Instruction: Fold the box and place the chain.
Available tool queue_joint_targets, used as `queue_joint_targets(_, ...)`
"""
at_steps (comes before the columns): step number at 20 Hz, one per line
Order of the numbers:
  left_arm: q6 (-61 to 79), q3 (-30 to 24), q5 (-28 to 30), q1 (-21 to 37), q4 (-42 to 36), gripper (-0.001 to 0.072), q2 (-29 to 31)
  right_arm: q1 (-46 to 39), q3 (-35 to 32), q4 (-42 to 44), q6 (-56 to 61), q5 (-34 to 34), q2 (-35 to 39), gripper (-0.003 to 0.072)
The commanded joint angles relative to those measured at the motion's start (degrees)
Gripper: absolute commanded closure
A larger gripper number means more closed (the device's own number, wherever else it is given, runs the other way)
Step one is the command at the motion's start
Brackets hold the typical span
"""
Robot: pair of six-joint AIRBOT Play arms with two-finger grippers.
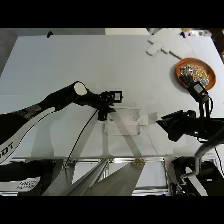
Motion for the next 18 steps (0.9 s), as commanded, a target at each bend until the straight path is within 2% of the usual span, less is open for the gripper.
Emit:
queue_joint_targets(1, 0.9, 0.0, 0.0, 0.0, 0.6, 0.0702, -0.8, 0.0, 0.0, 0.0, 0.0, -0.2, 0.0, 0.0387)
queue_joint_targets(12, 0.2, 0.0, -0.1, 0.0, -0.4, 0.0699, -0.8, 0.0, 0.0, 0.0, 0.0, -0.2, 0.0, 0.0387)
queue_joint_targets(18, -3.5, 0.0, 2.1, 0.0, -3.1, 0.07, -0.8, 0.0, 0.0, 0.0, 0.0, -0.2, 0.0, 0.0387)
